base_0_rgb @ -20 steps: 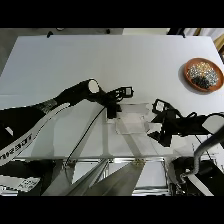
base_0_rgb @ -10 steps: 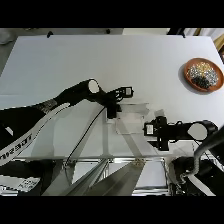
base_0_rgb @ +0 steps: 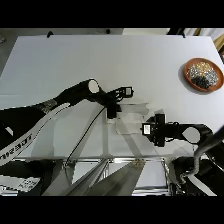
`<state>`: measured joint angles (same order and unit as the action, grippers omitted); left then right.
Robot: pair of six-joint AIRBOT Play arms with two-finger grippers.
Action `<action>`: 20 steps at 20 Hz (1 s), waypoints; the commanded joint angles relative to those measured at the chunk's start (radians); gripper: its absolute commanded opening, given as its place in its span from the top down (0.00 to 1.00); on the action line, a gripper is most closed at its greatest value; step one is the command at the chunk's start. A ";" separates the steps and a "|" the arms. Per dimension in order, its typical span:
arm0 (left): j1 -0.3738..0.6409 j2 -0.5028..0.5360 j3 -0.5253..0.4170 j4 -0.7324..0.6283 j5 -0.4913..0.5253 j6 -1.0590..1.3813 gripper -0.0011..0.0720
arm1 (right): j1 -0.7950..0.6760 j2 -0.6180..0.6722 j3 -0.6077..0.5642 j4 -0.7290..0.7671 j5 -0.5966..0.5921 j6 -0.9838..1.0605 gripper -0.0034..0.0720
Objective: Fold the box and place the chain.
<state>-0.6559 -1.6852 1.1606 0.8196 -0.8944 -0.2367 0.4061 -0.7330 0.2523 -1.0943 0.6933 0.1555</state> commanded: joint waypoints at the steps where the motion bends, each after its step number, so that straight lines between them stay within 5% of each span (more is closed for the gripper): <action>1: 0.000 -0.001 0.000 0.000 0.000 0.000 0.97 | 0.031 -0.003 -0.029 0.003 -0.060 -0.003 0.14; 12: 0.000 -0.001 0.000 0.000 0.000 0.000 0.97 | 0.038 -0.032 -0.030 0.008 -0.192 0.005 0.14; 20: 0.000 -0.001 0.000 0.000 0.000 0.000 0.97 | 0.038 -0.032 0.044 0.008 -0.175 0.005 0.14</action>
<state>-0.6559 -1.6852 1.1606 0.8196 -0.8944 -0.2367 0.4431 -0.7639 0.2615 -1.0863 0.5156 0.1596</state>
